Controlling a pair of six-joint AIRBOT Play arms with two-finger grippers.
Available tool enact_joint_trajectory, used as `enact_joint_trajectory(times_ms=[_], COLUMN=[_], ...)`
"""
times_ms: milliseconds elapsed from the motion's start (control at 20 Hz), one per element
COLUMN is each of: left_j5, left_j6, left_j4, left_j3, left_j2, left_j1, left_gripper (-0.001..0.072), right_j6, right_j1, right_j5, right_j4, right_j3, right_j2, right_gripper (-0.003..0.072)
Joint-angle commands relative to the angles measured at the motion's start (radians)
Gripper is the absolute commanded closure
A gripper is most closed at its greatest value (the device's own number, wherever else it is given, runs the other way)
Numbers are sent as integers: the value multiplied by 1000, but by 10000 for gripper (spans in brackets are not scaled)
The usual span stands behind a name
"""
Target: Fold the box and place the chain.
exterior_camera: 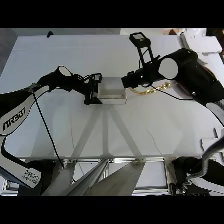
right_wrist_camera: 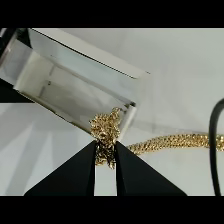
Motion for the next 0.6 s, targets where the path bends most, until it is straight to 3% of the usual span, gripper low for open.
enact_joint_trajectory(times_ms=[0,550], left_j5=[0,0], left_j6=[0,0], left_j4=[0,0], left_j3=[0,0], left_j2=[1,1], left_j1=[1,1], left_gripper=[434,434], right_j6=[2,13], right_j1=[46,131], right_j5=[-57,-302], right_j4=[0,23], right_j3=[0,0], right_j2=[-14,-167], right_gripper=[677,677])
